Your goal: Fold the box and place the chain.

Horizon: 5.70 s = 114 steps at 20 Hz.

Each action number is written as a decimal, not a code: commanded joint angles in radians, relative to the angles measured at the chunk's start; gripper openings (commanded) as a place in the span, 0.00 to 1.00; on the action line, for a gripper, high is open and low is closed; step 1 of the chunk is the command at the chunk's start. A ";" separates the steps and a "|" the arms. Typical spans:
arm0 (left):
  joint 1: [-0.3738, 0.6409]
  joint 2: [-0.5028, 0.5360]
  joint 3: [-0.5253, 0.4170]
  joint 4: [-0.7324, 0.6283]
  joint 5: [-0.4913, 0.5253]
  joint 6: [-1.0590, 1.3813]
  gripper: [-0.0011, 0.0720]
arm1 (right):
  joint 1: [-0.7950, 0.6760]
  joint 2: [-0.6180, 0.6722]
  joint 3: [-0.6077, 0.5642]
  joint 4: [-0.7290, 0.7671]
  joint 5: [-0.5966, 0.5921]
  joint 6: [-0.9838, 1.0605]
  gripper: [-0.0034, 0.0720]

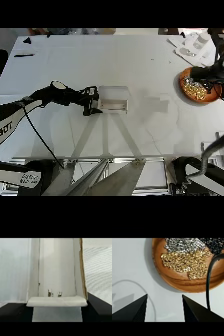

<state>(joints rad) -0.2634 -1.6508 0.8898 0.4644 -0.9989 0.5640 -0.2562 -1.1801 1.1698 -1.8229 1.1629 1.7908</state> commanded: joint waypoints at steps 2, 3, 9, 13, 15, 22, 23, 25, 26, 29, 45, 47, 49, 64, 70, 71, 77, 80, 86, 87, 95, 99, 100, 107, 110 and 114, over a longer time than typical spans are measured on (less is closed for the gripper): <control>0.000 0.001 0.000 0.000 0.000 0.000 0.49 | -0.185 -0.115 0.000 0.086 -0.089 -0.147 0.68; 0.000 0.001 0.000 0.000 0.000 0.000 0.49 | -0.204 -0.150 0.000 0.113 -0.122 -0.177 0.69; 0.000 0.001 0.000 0.000 0.000 0.000 0.49 | -0.252 -0.341 0.000 0.118 -0.257 -0.174 0.77; 0.000 0.001 0.000 0.000 0.000 0.000 0.49 | -0.264 -0.421 0.000 0.117 -0.336 -0.165 0.77; 0.000 0.001 0.000 0.000 0.000 0.000 0.49 | -0.263 -0.450 0.000 0.123 -0.370 -0.165 0.76; 0.000 0.001 0.000 0.000 0.000 0.000 0.49 | -0.263 -0.463 0.000 0.146 -0.291 -0.166 0.06; 0.000 0.001 0.000 0.000 0.000 0.000 0.49 | -0.262 -0.451 0.000 0.146 -0.272 -0.166 0.06; 0.000 0.001 0.000 0.000 0.000 0.000 0.49 | -0.262 -0.410 0.000 0.144 -0.238 -0.166 0.06; 0.000 0.001 0.000 0.000 0.000 0.000 0.49 | -0.262 -0.381 0.000 0.143 -0.228 -0.166 0.06; 0.000 0.001 0.000 0.000 0.000 0.000 0.49 | -0.262 -0.271 0.000 0.145 -0.217 -0.178 0.06; 0.000 0.001 0.000 0.000 0.000 0.000 0.49 | 0.133 0.036 0.000 0.265 0.136 -0.356 0.06; 0.000 0.001 0.000 0.000 0.000 0.000 0.49 | 0.231 0.036 0.000 0.268 0.126 -0.322 0.06; 0.000 0.001 0.000 0.000 0.000 0.000 0.49 | 0.326 0.036 0.000 0.279 0.104 -0.298 0.06; 0.000 0.001 0.000 0.000 0.000 0.000 0.49 | 0.782 -0.147 0.000 0.407 -0.182 -0.217 0.06; 0.000 0.001 0.000 0.000 0.000 0.000 0.49 | 0.845 -0.246 0.000 0.523 -0.386 -0.229 0.06; 0.000 0.001 0.000 0.000 0.000 0.000 0.49 | 0.851 -0.253 0.000 0.526 -0.435 -0.229 0.06; 0.000 0.001 0.000 0.000 0.000 0.000 0.49 | 0.854 -0.291 0.000 0.449 -0.481 -0.228 0.06; 0.000 0.001 0.000 0.000 0.000 0.000 0.49 | 0.854 -0.305 0.000 0.431 -0.452 -0.229 0.12; 0.000 0.001 0.000 0.000 0.000 0.000 0.49 | 0.854 -0.213 0.000 0.421 -0.388 -0.229 0.57; 0.000 0.001 0.000 0.000 0.000 0.000 0.49 | 0.854 -0.181 0.000 0.404 -0.367 -0.228 0.57; 0.000 0.001 0.000 0.000 0.000 0.000 0.49 | 0.689 0.005 0.000 0.203 -0.071 -0.295 0.57; 0.000 0.001 0.000 0.000 0.000 0.000 0.49 | 0.488 -0.023 -0.001 0.204 0.024 -0.447 0.60; 0.000 0.001 0.000 0.000 0.000 0.000 0.49 | 0.447 -0.037 -0.002 0.205 0.026 -0.457 0.66; 0.000 0.001 0.000 0.000 0.000 0.000 0.49 | 0.360 -0.269 -0.002 0.223 0.023 -0.426 0.79; 0.000 0.001 0.000 0.000 0.000 0.000 0.49 | 0.360 -0.361 -0.002 0.262 -0.017 -0.309 0.83; 0.000 0.001 0.000 0.000 0.000 0.000 0.49 | 0.360 -0.419 -0.002 0.281 -0.046 0.012 0.83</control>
<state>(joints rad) -0.2634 -1.6508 0.8894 0.4641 -0.9989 0.5640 0.1062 -1.5520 1.1679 -1.5608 1.1412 1.5871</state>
